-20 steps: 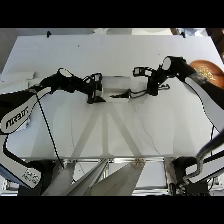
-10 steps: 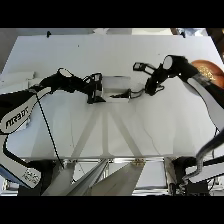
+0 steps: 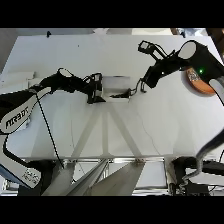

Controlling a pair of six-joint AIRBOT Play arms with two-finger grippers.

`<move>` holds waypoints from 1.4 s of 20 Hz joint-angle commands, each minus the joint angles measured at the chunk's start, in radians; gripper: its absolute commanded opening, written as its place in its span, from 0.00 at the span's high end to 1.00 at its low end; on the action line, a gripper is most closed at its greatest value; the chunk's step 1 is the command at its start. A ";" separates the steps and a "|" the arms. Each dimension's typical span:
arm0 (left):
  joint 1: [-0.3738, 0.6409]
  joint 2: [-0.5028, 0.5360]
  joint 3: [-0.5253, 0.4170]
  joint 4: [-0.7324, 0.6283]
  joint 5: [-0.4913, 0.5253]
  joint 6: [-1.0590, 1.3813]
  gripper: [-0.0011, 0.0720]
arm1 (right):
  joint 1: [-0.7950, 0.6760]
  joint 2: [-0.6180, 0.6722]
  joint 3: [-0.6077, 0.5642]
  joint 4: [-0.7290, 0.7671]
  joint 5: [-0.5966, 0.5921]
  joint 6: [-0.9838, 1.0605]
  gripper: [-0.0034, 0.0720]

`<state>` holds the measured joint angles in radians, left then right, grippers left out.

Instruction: Fold the box and place the chain.

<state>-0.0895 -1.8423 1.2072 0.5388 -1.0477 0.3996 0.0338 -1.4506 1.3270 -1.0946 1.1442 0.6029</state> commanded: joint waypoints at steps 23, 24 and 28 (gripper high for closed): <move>0.000 0.000 0.001 0.000 0.000 0.000 0.76 | 0.254 -0.066 0.000 0.004 -0.171 0.140 0.56; 0.000 0.000 0.001 0.000 0.000 0.000 0.76 | 0.242 -0.053 0.000 0.003 -0.163 0.128 0.56; 0.000 0.000 0.001 0.000 0.000 0.000 0.76 | 0.130 -0.030 0.000 0.035 -0.026 0.012 0.56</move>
<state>-0.0895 -1.8423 1.2072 0.5388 -1.0477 0.3996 0.2272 -1.4933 1.3273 -1.0771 1.0203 0.6960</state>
